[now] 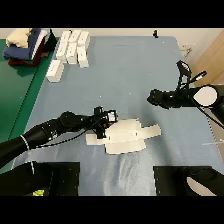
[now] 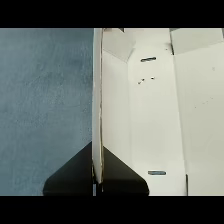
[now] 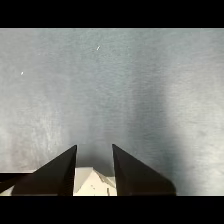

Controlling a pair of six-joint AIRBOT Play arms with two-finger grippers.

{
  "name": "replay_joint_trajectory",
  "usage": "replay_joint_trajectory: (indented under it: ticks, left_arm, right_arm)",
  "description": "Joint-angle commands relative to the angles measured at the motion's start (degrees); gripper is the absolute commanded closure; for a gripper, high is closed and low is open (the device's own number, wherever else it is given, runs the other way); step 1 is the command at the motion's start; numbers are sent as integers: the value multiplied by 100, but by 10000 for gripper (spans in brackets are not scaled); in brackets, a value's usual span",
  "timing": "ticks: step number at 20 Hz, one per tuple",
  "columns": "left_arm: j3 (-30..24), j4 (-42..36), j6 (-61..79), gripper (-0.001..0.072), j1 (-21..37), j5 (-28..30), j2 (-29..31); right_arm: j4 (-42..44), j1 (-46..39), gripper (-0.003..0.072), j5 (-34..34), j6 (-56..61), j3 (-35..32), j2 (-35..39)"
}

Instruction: Fold the box.

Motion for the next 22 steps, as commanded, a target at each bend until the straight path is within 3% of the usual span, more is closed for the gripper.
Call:
replay_joint_trajectory:
  ticks: [1, 5, 9, 12, 13, 16, 22]
  left_arm:
    - [-48, -153, -269, 699, -57, -79, 149]
    - [-20, -136, 57, 698, -57, 22, 264]
    - [400, -122, 431, 698, -46, 39, 549]
    - [636, 715, 476, 698, -33, 181, 511]
    - [634, 741, 350, 698, 11, 85, 437]
    - [492, 737, 125, 698, 22, -164, 87]
    - [155, 520, 122, 699, -306, 450, -90]
  right_arm:
    - [20, 9, 355, 2, -9, 4, 2]
    - [28, 9, 356, -2, -44, 4, 2]
    - [28, 9, 355, -55, -44, 4, 2]
    - [66, 9, 356, -201, -44, 4, 2]
    - [92, 9, 417, -225, -44, 4, 2]
    - [136, 9, 426, -249, -44, 4, 2]
    - [251, 9, 426, -249, -111, 4, 2]
